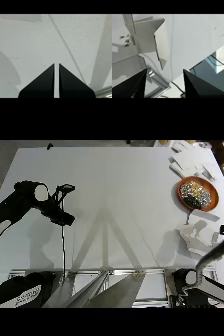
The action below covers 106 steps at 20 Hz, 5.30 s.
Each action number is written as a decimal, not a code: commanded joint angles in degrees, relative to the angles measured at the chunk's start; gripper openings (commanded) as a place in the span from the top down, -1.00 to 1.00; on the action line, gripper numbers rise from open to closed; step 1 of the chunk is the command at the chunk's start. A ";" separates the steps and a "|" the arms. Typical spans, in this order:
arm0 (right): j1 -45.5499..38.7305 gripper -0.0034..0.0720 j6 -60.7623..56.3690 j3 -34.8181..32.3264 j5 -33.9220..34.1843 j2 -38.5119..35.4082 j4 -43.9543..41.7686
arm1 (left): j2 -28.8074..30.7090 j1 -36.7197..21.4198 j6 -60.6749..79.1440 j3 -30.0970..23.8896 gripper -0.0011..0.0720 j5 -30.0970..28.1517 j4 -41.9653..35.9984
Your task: Fold the box and place the chain.
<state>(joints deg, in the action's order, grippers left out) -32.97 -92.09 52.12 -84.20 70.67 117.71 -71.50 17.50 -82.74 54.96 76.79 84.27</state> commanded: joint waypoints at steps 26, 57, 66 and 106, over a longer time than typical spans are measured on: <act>44.50 0.87 1.99 -16.11 19.98 -26.60 -35.39 | -0.09 0.02 0.44 0.00 0.71 -6.91 -0.79; 53.02 0.86 0.48 -18.25 22.97 -26.53 -36.59 | -25.07 9.03 64.78 0.04 0.87 -13.60 -65.09; 53.02 0.05 2.80 -14.45 24.17 -26.58 -40.37 | -18.47 11.17 74.14 4.11 0.96 -13.60 -49.96; 53.02 0.05 8.61 -8.94 19.65 -28.63 -38.71 | -16.83 18.14 95.30 -0.66 0.97 -32.04 -48.17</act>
<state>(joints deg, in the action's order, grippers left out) 19.99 -83.50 43.13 -64.49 42.09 79.02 -87.77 35.70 13.28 52.82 41.93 33.21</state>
